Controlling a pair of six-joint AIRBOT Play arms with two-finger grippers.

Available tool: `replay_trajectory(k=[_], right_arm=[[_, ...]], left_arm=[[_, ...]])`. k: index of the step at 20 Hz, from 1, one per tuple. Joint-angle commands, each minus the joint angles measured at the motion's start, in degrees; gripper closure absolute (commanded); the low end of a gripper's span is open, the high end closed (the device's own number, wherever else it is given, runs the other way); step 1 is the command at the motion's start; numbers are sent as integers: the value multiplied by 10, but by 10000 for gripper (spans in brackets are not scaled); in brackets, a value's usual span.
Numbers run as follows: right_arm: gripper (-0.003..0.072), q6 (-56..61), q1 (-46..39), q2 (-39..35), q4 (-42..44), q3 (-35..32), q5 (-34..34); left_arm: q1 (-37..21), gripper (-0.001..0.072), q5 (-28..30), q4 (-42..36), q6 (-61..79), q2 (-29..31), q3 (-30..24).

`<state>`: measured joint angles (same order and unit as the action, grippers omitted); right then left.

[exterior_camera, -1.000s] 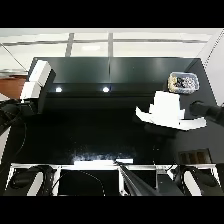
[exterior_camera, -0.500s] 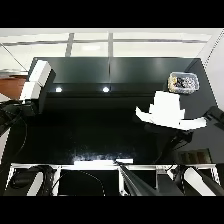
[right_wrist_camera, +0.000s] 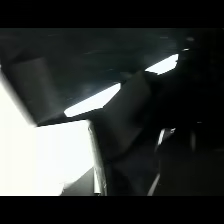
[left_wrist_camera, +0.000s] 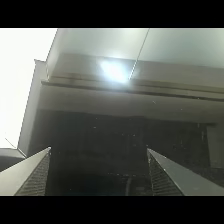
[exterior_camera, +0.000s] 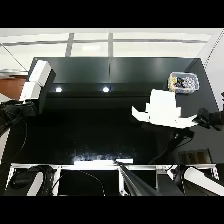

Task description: Fold the box and place the chain.

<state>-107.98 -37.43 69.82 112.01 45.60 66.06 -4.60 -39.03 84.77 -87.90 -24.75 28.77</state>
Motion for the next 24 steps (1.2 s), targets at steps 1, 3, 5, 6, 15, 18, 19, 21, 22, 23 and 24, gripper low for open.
replay_trajectory(k=[1,3,5,6,15,18,19,21,22,23,24], right_arm=[[664,-75,-1,8,65,20,64],[664,-109,0,2,102,21,114],[664,-110,5,-10,122,21,143],[664,-110,14,-21,130,20,149],[663,-55,258,-228,213,-101,-27],[663,-24,370,-266,212,-147,-121],[663,-23,403,-266,212,-155,-140],[663,-17,465,-266,210,-168,-175],[664,-16,492,-266,210,-172,-186],[663,-14,513,-266,209,-173,-191],[663,-6,529,-266,208,-174,-196]], left_arm=[[0,10,-1,-1,0,0,0],[0,10,-2,-3,0,0,0],[0,11,-2,-19,0,0,0],[0,11,-4,-32,0,0,0],[5,11,-87,-243,32,-6,-28],[37,11,-99,-325,64,-46,-46],[52,11,-105,-357,92,-75,-45],[75,11,-105,-448,174,-142,-45],[78,11,-105,-505,233,-182,-45],[78,11,-106,-554,287,-219,-45],[78,11,-107,-595,332,-260,-45]])
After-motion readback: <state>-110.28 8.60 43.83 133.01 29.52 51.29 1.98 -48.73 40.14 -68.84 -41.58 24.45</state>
